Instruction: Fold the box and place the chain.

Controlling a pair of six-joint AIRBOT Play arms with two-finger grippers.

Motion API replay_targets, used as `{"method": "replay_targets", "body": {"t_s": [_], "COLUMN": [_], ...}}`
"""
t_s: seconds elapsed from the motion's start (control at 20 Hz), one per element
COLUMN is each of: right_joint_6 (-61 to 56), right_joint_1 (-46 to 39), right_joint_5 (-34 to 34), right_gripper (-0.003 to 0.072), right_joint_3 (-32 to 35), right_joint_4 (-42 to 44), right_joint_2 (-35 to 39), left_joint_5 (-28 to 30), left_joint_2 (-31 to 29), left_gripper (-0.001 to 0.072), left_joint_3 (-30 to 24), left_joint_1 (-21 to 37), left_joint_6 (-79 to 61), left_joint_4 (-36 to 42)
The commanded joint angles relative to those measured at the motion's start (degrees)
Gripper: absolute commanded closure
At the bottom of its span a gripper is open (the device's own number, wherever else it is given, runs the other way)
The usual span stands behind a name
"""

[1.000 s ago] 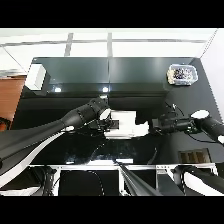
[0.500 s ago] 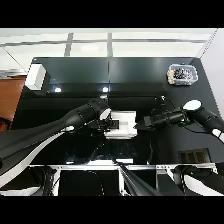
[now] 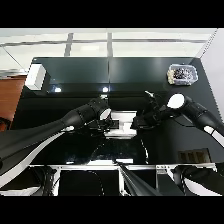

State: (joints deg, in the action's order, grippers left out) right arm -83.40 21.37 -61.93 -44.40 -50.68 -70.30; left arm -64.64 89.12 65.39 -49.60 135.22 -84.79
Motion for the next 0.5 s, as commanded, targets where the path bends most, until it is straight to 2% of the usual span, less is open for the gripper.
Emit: {"method": "replay_targets", "body": {"t_s": [0.0,0.1,0.25,0.45], "right_joint_6": [-12.11,-17.09,-28.30,-42.93], "right_joint_1": [4.68,7.15,12.41,19.39], "right_joint_5": [3.78,3.91,0.44,-0.96], "right_gripper": [0.0333,0.0333,0.0333,0.0334], "right_joint_3": [-1.95,-4.46,-9.29,-11.21], "right_joint_4": [-8.66,-13.22,-21.40,-33.27], "right_joint_2": [-2.10,-4.59,-7.67,-8.52], "left_joint_5": [0.02,0.02,0.02,0.04], "left_joint_2": [0.00,0.00,0.00,0.00], "left_gripper": [0.0685,0.0684,0.0685,0.0685], "left_joint_3": [0.04,0.04,0.04,0.04], "left_joint_1": [0.02,0.02,0.02,0.02], "left_joint_6": [0.00,0.00,0.00,0.00], "left_joint_4": [-0.02,-0.02,-0.04,-0.04]}}
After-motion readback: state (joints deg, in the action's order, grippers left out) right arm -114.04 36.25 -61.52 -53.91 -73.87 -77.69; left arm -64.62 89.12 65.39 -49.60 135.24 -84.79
